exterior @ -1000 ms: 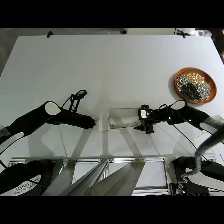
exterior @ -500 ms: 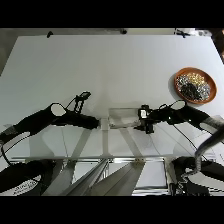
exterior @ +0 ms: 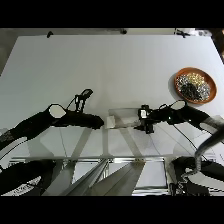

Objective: Fold the box and place the chain.

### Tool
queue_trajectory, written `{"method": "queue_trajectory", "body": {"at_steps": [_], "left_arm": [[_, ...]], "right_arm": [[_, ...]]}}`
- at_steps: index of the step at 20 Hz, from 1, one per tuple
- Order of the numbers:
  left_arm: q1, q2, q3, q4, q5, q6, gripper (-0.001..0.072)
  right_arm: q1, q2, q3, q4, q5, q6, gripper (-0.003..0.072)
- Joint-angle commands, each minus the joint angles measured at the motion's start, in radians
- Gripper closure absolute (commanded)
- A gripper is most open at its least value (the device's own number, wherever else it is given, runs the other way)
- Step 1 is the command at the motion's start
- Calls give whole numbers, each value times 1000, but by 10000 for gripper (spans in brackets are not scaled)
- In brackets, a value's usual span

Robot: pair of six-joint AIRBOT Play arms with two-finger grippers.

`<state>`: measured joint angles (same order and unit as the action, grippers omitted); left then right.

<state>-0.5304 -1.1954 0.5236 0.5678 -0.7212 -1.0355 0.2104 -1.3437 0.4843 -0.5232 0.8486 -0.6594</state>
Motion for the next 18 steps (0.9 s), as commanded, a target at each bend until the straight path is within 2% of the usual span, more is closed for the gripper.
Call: {"method": "queue_trajectory", "body": {"at_steps": [1,18], "left_arm": [[-14,8,0,-14,4,3,551],[-11,44,0,-61,-24,50,537]], "right_arm": [[0,0,0,0,0,0,303],[0,0,0,0,0,0,303]]}}
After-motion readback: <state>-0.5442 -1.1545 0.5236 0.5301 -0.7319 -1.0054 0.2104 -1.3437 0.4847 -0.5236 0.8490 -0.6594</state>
